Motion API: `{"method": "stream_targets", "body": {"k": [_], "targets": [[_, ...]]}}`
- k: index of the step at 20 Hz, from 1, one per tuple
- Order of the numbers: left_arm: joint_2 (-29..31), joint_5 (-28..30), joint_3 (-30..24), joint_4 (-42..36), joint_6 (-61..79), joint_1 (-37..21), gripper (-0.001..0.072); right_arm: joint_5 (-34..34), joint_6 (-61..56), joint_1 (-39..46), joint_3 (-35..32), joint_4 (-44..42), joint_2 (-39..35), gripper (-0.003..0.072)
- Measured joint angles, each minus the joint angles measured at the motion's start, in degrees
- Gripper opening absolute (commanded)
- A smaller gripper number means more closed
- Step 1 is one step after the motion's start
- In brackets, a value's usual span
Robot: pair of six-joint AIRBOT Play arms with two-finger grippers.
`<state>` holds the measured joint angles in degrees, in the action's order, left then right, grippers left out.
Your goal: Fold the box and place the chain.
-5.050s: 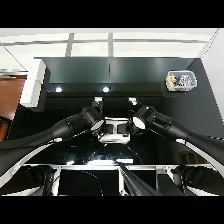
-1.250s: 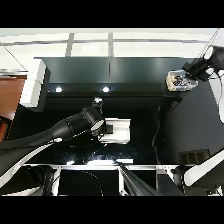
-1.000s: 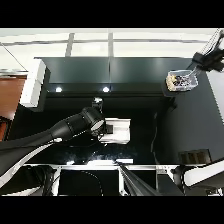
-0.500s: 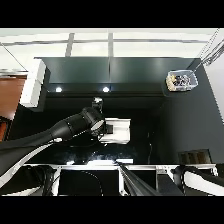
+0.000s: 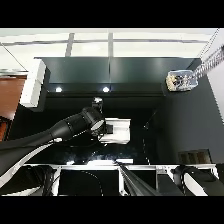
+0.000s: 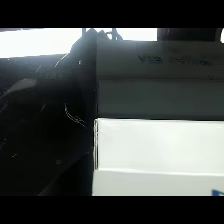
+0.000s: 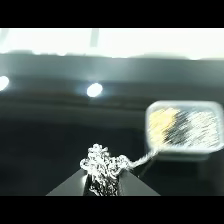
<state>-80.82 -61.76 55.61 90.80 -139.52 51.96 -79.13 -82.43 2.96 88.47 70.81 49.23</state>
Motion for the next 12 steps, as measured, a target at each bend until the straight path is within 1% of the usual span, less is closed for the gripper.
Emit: {"method": "stream_targets", "body": {"k": [3,7,9,12], "targets": [[0.0,0.0,0.0,0.0,0.0,0.0,0.0028,-3.4,2.1,-1.4,-9.2,-5.3,-5.7,0.0011],[0.0,0.0,0.0,0.0,0.0,0.0,0.0028,-5.4,4.2,-4.3,-23.2,-15.6,-9.5,0.0012],[0.0,0.0,0.0,0.0,0.0,0.0,0.0028,-2.4,4.6,-7.6,-30.0,-20.0,-10.1,0.0012],[0.0,0.0,0.0,0.0,0.0,0.0,0.0028,4.0,4.1,-14.4,-37.9,-23.7,-10.0,0.0012]]}}
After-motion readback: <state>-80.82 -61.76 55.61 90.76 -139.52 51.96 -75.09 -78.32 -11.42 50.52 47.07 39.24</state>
